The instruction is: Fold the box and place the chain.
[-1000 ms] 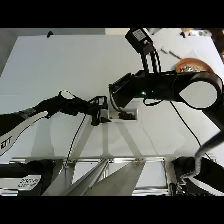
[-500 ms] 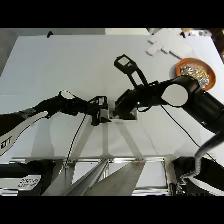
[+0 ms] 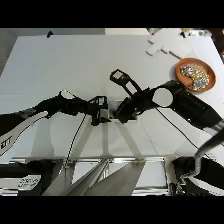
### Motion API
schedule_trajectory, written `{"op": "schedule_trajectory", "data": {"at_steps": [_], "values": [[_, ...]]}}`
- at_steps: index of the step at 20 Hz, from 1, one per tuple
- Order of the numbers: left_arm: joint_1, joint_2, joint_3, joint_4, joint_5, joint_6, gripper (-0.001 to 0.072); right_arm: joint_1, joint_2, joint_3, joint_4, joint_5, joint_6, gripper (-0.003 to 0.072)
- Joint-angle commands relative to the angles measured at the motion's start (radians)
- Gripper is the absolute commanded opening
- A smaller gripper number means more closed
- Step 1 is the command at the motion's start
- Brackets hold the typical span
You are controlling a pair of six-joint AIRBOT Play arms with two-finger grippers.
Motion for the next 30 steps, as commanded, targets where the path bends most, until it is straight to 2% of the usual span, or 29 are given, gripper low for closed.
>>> {"op": "schedule_trajectory", "data": {"at_steps": [1,7,9,10,14,18,20,21,26,30], "values": [[0.000,0.000,0.000,0.000,0.000,0.000,0.0069,0.001,-0.063,-0.002,0.062,-0.009,-0.054,0.0015],[0.000,0.000,0.000,0.000,0.000,0.000,0.0069,0.001,-0.072,-0.002,0.064,-0.024,-0.054,0.0030],[0.000,0.000,0.000,0.000,0.000,0.000,0.0069,0.001,-0.071,-0.002,0.073,-0.035,-0.053,0.0183],[0.000,0.000,0.000,0.000,0.000,0.000,0.0069,0.001,-0.068,-0.001,0.080,-0.042,-0.053,0.0203],[0.000,0.000,0.000,0.000,0.000,0.000,0.0069,0.000,-0.035,0.027,0.042,-0.042,-0.053,0.0202],[0.000,0.000,0.000,0.000,0.000,0.000,0.0069,0.000,0.011,0.138,-0.089,0.000,-0.056,0.0200],[0.000,0.000,0.000,0.000,0.000,0.000,0.0069,-0.013,0.025,0.188,-0.147,0.001,-0.108,0.0154],[0.000,0.000,0.000,0.000,0.000,0.000,0.0069,-0.032,0.025,0.198,-0.147,-0.004,-0.144,0.0154],[0.000,0.000,0.000,0.000,0.000,0.000,0.0069,-0.148,-0.048,0.195,-0.148,0.059,-0.196,0.0154],[0.000,0.000,0.000,0.000,0.000,0.000,0.0069,-0.154,-0.101,0.186,-0.127,0.135,-0.323,0.0153]]}}
